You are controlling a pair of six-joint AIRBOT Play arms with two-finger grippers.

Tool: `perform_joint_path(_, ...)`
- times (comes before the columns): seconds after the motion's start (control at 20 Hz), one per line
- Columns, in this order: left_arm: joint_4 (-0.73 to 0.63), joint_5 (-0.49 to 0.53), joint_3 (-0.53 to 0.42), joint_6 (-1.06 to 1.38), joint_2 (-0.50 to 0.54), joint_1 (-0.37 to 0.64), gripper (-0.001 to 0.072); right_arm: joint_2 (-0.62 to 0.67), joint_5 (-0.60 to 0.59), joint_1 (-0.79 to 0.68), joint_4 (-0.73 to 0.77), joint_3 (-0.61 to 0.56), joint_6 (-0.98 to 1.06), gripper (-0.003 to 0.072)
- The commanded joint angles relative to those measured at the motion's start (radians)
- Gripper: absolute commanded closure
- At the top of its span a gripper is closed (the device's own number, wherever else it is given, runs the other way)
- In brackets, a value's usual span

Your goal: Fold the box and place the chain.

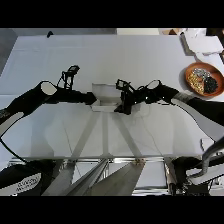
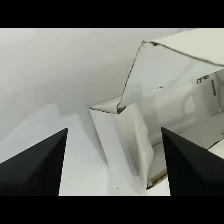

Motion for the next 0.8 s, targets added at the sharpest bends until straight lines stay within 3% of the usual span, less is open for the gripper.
perform_joint_path(0.0,0.257,-0.009,0.033,-0.259,0.004,-0.048,0.0075,-0.001,0.000,0.000,0.001,0.000,0.000,0.0273)
perform_joint_path(0.2,0.488,-0.076,0.103,-0.477,-0.025,-0.100,0.0080,-0.001,0.000,0.000,0.000,0.000,0.000,0.0273)
perform_joint_path(0.5,0.583,-0.264,0.259,-0.569,-0.162,-0.168,0.0080,-0.001,0.000,0.000,0.001,0.000,0.000,0.0273)
perform_joint_path(0.75,0.697,-0.310,0.326,-0.711,-0.184,-0.225,0.0083,-0.001,0.000,0.000,0.000,0.000,0.000,0.0273)
